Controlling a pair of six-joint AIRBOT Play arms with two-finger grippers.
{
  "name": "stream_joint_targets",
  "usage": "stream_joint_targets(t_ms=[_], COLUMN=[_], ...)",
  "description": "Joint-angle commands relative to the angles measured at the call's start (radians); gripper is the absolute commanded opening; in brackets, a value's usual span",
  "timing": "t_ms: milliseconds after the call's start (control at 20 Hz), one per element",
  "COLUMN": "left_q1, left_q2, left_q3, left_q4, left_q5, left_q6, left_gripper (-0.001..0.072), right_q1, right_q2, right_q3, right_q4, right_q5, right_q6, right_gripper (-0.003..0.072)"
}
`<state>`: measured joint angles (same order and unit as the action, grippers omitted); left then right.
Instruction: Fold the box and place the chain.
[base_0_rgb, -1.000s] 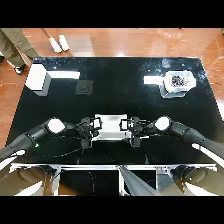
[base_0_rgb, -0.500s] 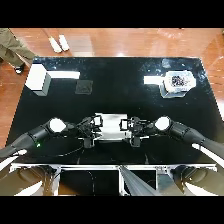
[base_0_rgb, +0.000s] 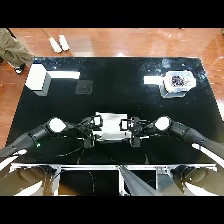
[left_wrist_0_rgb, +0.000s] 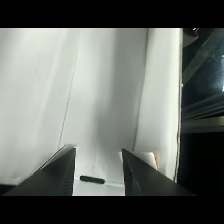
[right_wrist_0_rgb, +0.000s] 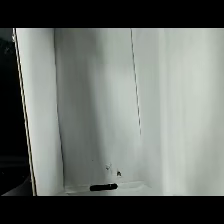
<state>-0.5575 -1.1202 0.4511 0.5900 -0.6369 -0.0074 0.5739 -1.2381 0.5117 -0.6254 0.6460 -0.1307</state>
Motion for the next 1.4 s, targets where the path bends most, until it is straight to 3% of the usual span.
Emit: stream_joint_targets(t_ms=[0,50,100,200,300,350,400,550,700,900,1000,1100,1200,1350], left_q1=[-0.001,-0.001,-0.001,-0.001,-0.001,0.0,0.0,0.023,0.092,0.244,0.357,0.482,0.577,0.681], left_q2=[0.0,0.0,0.0,0.0,0.0,0.0,0.003,0.051,0.17,0.361,0.424,0.428,0.413,0.375], left_q3=[0.0,0.0,0.0,0.0,0.0,0.0,0.0,0.0,0.0,0.0,0.0,-0.001,-0.014,-0.073], left_q4=[0.002,0.002,0.001,0.0,0.001,0.001,0.005,0.075,0.172,0.272,0.32,0.341,0.347,0.348], left_q5=[0.0,-0.001,-0.002,-0.002,0.001,0.001,-0.003,-0.016,-0.1,-0.231,-0.305,-0.426,-0.517,-0.484], left_q6=[0.001,0.001,0.001,0.001,0.001,0.0,0.0,-0.126,-0.309,-0.589,-0.865,-1.083,-1.13,-1.345], left_gripper=[0.0429,0.0362,0.0223,0.0341,0.0343,0.021,0.0014,0.0018,0.0017,0.0018,0.0019,0.002,0.0019,0.0019], right_q1=[0.0,0.0,0.0,0.0,0.0,0.0,0.0,0.0,0.0,0.0,0.0,0.0,0.0,0.0], right_q2=[0.0,0.0,0.0,0.0,0.0,0.0,0.0,0.0,0.0,0.0,0.0,0.0,0.0,0.0], right_q3=[0.0,0.0,0.0,0.0,0.0,0.0,0.0,0.0,0.0,0.0,0.0,0.0,0.0,0.0], right_q4=[0.0,0.0,0.0,0.0,0.0,0.0,0.0,0.0,0.0,0.0,0.0,0.0,0.0,0.0], right_q5=[0.0,0.0,0.0,0.0,0.0,0.0,0.0,0.0,0.0,0.0,0.0,0.0,0.0,0.0], right_q6=[0.0,0.0,0.0,0.0,0.0,0.0,0.0,0.0,0.0,0.0,0.0,0.0,0.0,0.0], right_gripper=[0.0332,0.0332,0.0332,0.0332,0.0332,0.0332,0.0333,0.0333,0.0332,0.0333,0.0332,0.0332,0.0332,0.0332])
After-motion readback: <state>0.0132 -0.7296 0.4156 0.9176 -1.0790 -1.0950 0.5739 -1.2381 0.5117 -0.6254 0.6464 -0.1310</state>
